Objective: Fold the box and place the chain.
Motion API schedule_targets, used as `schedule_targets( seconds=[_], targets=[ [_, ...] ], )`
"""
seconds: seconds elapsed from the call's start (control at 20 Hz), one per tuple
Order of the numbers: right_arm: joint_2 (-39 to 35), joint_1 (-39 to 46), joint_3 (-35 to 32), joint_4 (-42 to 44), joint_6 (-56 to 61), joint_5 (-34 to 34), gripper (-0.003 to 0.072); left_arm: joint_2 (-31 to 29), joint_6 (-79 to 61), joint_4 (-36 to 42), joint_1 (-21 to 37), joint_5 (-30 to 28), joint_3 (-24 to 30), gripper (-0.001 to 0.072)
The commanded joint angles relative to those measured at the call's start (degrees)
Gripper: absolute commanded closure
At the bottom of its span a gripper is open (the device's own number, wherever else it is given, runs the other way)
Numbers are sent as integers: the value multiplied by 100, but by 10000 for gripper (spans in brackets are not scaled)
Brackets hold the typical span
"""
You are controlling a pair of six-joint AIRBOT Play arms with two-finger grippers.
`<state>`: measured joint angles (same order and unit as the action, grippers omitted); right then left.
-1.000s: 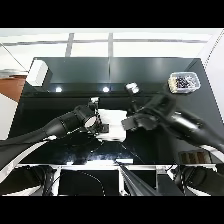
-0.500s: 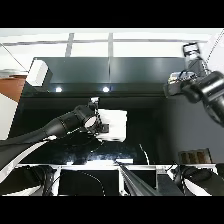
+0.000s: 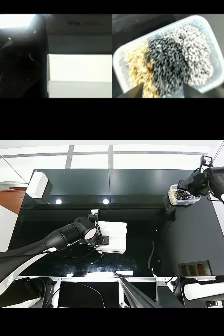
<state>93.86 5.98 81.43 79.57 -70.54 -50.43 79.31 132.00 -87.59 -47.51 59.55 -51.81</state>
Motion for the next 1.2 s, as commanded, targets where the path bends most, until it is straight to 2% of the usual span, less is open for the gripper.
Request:
schedule_targets(
  seconds=[0.0,0.25,0.4,0.45,0.5,0.8,1.15],
  targets=[
    [798,212,662,275,-236,-315,260,2,0,0,4,118,2,682],
    [1029,212,671,-46,-234,-367,257,2,2,0,4,116,2,682],
    [1143,212,671,92,-238,-380,258,2,2,2,4,116,2,682],
    [1143,212,678,188,-273,-389,417,2,4,2,4,116,2,682],
    [1130,212,723,238,-323,-457,660,2,2,0,4,114,2,682],
    [627,212,1453,162,-1123,-1290,667,2,2,0,2,90,2,682],
    [-1147,212,1499,391,-1436,-1241,667,2,2,4,2,92,2,681]
  ],
)
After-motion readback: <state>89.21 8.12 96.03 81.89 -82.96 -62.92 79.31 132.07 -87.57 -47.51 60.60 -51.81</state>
